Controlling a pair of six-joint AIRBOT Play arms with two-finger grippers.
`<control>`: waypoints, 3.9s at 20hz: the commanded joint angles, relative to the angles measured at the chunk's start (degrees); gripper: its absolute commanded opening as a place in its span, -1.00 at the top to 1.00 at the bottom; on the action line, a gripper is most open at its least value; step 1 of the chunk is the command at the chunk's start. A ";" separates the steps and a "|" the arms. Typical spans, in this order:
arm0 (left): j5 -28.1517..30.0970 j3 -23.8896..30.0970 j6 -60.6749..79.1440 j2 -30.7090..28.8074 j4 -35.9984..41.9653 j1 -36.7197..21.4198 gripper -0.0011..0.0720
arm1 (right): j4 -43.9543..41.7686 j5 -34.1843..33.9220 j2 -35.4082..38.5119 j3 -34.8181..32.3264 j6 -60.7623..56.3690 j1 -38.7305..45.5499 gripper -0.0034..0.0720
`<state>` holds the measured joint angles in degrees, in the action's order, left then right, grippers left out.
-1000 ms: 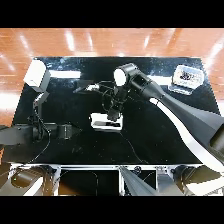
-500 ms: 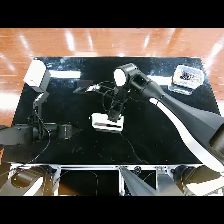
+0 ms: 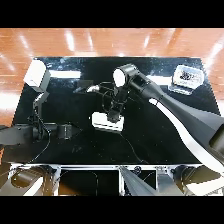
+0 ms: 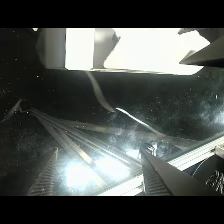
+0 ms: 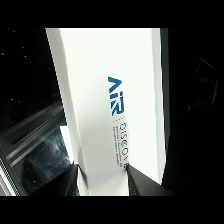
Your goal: Fold the box and place the chain.
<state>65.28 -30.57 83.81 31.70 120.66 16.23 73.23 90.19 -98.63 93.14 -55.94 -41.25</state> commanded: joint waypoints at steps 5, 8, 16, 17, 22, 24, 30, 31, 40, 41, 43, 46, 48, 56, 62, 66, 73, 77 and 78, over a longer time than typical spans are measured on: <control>0.02 0.02 0.00 0.00 0.02 -0.07 -0.72 | 5.53 -1.57 0.02 0.02 -1.33 -2.45 -0.04; 0.02 0.02 0.00 0.00 0.00 -0.07 -0.73 | 7.17 -2.01 0.02 0.02 -2.16 -2.71 -0.04; 0.00 0.02 0.00 0.00 -0.02 -0.07 -0.72 | 9.16 -2.58 0.02 0.04 -2.45 -2.91 -0.04; 0.00 0.02 0.00 0.00 -0.02 -0.07 -0.73 | 9.16 -2.56 0.02 0.04 -2.45 -2.91 -0.04; 0.00 0.02 0.00 0.00 0.00 -0.07 -0.72 | 9.20 -2.51 0.42 0.04 -2.43 -2.89 -0.04; 0.00 0.02 0.00 0.00 0.00 -0.07 -0.72 | 9.25 -2.54 0.72 0.04 -2.43 -2.86 -0.04; 0.00 0.02 0.00 0.00 0.00 -0.07 -0.72 | 9.81 -2.49 0.81 0.04 -2.40 -2.78 -0.04; 0.00 0.02 0.00 0.00 0.00 -0.07 -0.72 | 9.81 -2.56 0.81 0.04 -2.40 -2.78 -0.04; -0.02 0.02 0.00 0.00 0.00 -0.07 -0.72 | 9.75 -2.97 0.81 0.04 -2.38 -2.80 0.09; -0.02 0.02 0.00 0.00 0.00 -0.07 -0.72 | 9.75 -3.02 0.76 0.04 -2.38 -2.78 0.09; 0.00 0.02 0.00 0.00 0.00 -0.07 -0.72 | 9.75 -2.99 0.74 0.02 -2.40 -2.78 0.09; 0.00 0.02 0.00 0.00 0.00 -0.07 -0.72 | 9.31 -2.99 0.72 0.02 -2.40 -2.80 0.09; 0.00 0.02 0.00 0.00 0.00 -0.07 -0.72 | 9.22 -2.97 0.72 0.02 -2.40 -2.80 0.09; 0.00 0.02 0.00 0.00 0.00 -0.07 -0.72 | 7.78 -2.73 0.68 -0.17 -2.40 -2.80 0.09; -0.02 0.02 0.00 0.00 -0.02 -0.07 -0.72 | 7.80 -1.99 0.68 -1.90 -2.38 -2.80 0.09; -0.02 0.02 0.00 0.00 -0.02 -0.07 -0.72 | 7.78 -1.88 0.68 -1.90 -2.38 -2.80 0.05; -0.02 0.02 0.00 0.00 -0.02 -0.07 -0.72 | 7.56 -1.92 0.68 -1.92 -2.40 -2.80 -0.33; -0.70 0.02 0.00 0.00 -0.02 -0.07 -0.72 | 7.15 -1.90 0.63 -2.54 -2.36 -2.80 -0.33; -1.07 0.02 0.00 0.00 -0.02 -0.07 -0.73 | 7.15 -1.92 0.61 -2.95 -2.36 -2.80 -0.33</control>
<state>64.88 -30.57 83.81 31.70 120.64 16.23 80.53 88.16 -97.97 90.80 -58.33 -44.01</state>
